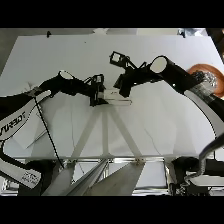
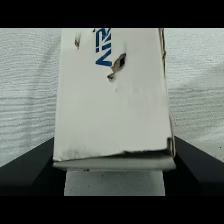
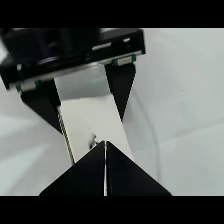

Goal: Fold the box and place the chain.

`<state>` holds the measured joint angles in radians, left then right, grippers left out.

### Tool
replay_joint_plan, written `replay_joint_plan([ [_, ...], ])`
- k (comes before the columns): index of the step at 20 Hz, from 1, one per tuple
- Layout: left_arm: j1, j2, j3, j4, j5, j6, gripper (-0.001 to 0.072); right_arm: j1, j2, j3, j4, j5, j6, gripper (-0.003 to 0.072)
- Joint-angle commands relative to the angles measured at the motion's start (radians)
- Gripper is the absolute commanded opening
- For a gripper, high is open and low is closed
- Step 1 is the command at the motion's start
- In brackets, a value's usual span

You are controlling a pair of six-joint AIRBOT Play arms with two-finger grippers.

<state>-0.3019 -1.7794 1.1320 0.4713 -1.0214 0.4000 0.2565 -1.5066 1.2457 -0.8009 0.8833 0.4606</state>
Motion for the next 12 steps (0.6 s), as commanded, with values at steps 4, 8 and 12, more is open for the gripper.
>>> replay_joint_plan([
  [4, 0.001, 0.000, 0.000, 0.000, 0.000, 0.000, 0.0326, -0.004, -0.113, -0.026, 0.134, 0.048, 0.403, 0.0006],
  [8, 0.001, 0.000, 0.000, 0.000, 0.000, 0.000, 0.0326, 0.013, -0.134, -0.079, 0.117, 0.064, 0.406, 0.0006],
  [12, 0.001, 0.000, 0.000, 0.000, 0.000, 0.000, 0.0326, 0.012, -0.133, -0.096, 0.113, 0.066, 0.406, 0.0006],
])
